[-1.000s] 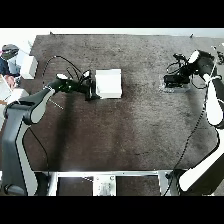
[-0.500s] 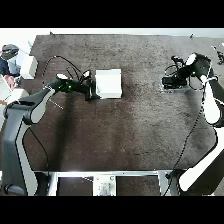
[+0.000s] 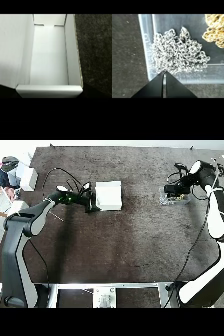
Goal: Fold the box and place the chain.
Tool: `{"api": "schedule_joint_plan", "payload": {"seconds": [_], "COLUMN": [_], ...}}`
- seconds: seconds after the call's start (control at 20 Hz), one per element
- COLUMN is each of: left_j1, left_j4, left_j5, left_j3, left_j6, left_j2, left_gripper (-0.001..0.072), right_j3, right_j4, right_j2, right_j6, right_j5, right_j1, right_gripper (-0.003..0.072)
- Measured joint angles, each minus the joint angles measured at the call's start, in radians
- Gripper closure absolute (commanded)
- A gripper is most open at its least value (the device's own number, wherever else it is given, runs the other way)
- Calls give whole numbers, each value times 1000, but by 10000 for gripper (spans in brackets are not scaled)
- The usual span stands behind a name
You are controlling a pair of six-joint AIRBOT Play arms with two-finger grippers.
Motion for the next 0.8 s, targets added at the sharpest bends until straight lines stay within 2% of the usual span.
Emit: {"api": "schedule_joint_plan", "payload": {"seconds": [0.35,0.8], "left_j1": [0,0], "left_j4": [0,0], "left_j5": [0,0], "left_j3": [0,0], "left_j6": [0,0], "left_j2": [0,0], "left_gripper": [226,226], "right_j3": [0,1], "right_j4": [0,-8], "right_j2": [216,578], "right_j6": [-1,-45], "right_j5": [-55,-318], "right_j1": [29,178], "right_gripper": [675,675]}}
